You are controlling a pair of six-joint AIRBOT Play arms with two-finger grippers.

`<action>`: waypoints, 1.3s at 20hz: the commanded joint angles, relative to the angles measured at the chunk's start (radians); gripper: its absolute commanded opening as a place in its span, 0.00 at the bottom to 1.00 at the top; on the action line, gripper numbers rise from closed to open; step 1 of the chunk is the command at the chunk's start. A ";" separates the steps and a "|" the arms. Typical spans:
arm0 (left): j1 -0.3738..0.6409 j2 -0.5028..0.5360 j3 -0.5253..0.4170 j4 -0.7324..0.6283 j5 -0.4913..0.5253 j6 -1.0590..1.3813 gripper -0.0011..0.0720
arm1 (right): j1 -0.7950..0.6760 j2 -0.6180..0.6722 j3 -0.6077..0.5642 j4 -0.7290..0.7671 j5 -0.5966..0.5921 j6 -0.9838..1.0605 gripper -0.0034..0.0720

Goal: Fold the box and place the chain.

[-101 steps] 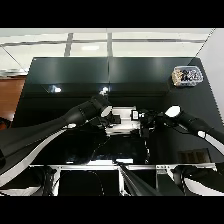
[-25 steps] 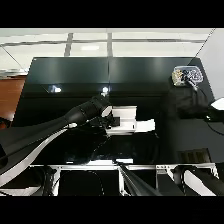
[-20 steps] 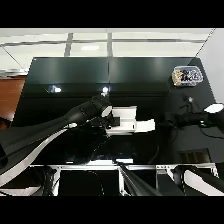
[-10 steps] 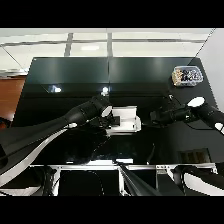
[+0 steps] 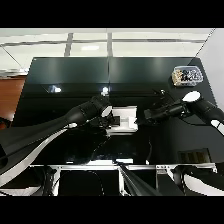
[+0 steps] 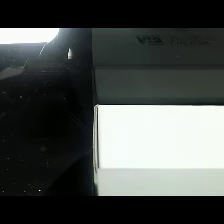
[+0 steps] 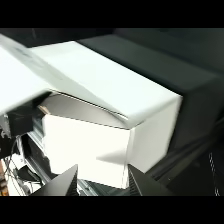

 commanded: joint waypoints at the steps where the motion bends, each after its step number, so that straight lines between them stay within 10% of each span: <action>1: 0.000 0.000 0.000 0.000 0.000 0.000 0.05 | 0.062 -0.001 0.031 -0.058 -0.039 0.075 0.51; 19: 0.000 0.000 0.000 0.000 -0.009 0.000 0.05 | 0.388 -0.003 0.118 -0.556 -0.303 0.644 0.50; 26: 0.000 0.000 0.000 0.000 -0.012 0.000 0.05 | 0.518 -0.051 0.208 -0.879 -0.176 0.985 0.50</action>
